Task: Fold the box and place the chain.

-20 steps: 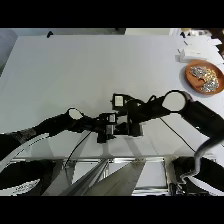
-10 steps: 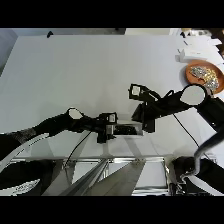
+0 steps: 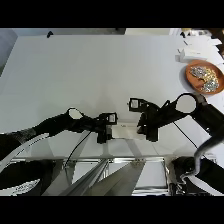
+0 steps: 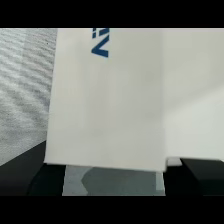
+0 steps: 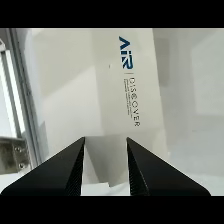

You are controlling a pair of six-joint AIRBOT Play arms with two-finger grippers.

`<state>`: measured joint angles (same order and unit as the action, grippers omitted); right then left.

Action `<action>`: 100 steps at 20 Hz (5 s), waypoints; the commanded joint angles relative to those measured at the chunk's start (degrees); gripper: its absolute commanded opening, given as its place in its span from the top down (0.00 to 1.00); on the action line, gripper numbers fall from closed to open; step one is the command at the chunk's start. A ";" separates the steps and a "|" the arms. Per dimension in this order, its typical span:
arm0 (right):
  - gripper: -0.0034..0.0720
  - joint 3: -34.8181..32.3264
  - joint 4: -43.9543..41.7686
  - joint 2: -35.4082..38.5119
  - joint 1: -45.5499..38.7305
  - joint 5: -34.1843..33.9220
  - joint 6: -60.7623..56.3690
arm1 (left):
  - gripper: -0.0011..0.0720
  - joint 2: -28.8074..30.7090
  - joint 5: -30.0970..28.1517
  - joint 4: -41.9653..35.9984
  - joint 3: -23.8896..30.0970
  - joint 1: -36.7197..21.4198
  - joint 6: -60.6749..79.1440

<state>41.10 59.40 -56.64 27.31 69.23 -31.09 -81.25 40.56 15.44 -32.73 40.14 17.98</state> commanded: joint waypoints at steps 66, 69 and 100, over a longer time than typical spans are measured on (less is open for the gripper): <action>0.55 -10.62 3.69 3.89 18.58 -27.43 6.12 | 0.83 0.00 0.09 0.00 -0.02 -0.04 0.02; 0.55 -10.62 3.15 3.89 18.58 -26.21 5.64 | 0.83 0.00 0.09 0.00 -0.02 -0.04 0.02; 0.56 -8.37 6.38 2.82 18.56 -26.80 5.42 | 0.83 0.00 0.15 -0.02 -0.02 -0.04 0.02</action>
<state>32.64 65.32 -53.89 45.89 42.65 -25.65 -81.25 40.66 15.38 -32.73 40.12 17.87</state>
